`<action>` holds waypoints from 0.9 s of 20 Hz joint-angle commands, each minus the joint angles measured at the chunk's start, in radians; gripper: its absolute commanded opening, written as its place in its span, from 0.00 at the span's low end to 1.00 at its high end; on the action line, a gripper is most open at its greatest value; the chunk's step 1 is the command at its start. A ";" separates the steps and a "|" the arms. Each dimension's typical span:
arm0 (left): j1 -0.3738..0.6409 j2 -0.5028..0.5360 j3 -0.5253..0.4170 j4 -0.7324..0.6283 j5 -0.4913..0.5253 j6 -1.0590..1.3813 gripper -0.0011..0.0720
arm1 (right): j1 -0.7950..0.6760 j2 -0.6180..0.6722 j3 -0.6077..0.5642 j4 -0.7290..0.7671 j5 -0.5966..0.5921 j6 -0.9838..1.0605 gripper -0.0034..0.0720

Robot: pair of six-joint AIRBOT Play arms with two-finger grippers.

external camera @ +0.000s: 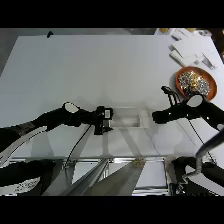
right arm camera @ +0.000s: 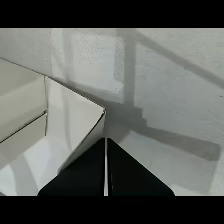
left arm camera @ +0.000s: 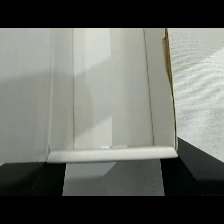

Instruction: Fold the box and place the chain.

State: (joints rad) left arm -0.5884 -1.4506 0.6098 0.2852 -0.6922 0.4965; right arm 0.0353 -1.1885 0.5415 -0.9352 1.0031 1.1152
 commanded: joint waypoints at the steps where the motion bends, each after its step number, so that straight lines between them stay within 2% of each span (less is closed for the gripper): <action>1: 0.001 0.000 0.000 0.000 0.000 0.000 0.11 | 0.009 -0.032 0.000 0.048 0.005 -0.026 0.07; 6: 0.001 0.000 0.000 0.000 0.000 0.000 0.11 | 0.009 -0.020 0.000 0.138 0.073 -0.102 0.07; 10: 0.001 0.000 0.000 0.000 0.000 0.000 0.11 | 0.009 0.072 0.000 0.184 0.068 -0.125 0.09; 12: 0.001 0.000 0.000 0.000 0.000 0.000 0.11 | 0.010 0.103 0.000 0.196 0.071 -0.125 0.31; 14: 0.001 0.000 0.000 0.000 0.000 0.000 0.11 | 0.032 0.115 0.000 0.203 0.062 -0.123 0.36; 15: 0.001 0.000 0.000 0.000 0.000 0.000 0.11 | 0.055 0.113 0.000 0.203 0.050 -0.117 0.42; 17: 0.001 0.000 0.000 0.000 0.000 0.000 0.11 | 0.101 0.112 0.000 0.203 0.016 -0.103 0.45; 18: 0.001 0.000 0.000 0.000 0.000 0.000 0.11 | 0.117 0.112 0.000 0.201 0.001 -0.077 0.55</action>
State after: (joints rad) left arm -0.5884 -1.4506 0.6098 0.2855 -0.6922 0.4965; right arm 0.1070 -1.0840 0.5415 -0.7399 1.0439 1.0035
